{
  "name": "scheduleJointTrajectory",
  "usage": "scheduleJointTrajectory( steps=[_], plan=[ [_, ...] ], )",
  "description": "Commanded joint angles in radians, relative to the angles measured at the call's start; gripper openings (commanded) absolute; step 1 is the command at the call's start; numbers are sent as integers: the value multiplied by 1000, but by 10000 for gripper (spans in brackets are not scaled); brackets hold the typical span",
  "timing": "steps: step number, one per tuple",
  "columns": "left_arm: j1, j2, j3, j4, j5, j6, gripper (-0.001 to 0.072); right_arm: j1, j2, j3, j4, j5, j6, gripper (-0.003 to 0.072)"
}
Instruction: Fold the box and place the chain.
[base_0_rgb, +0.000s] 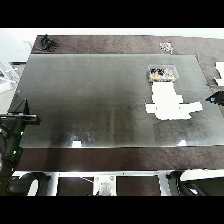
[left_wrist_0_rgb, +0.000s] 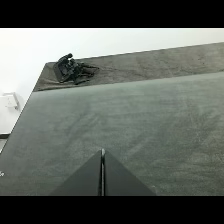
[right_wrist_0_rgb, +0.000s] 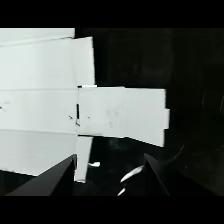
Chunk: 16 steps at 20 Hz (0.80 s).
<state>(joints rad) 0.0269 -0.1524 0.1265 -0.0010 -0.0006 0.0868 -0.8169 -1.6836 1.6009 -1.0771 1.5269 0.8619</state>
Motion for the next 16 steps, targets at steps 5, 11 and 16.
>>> scheduleJointTrajectory(
  steps=[5,11,16],
  plan=[
    [0,0,0,0,0,0,20,-9,-270,280,-83,146,-19,514],
    [0,0,0,0,0,0,21,-7,-312,282,26,113,-81,510],
    [0,0,0,0,0,0,21,-5,-352,282,54,124,-85,507]
  ],
)
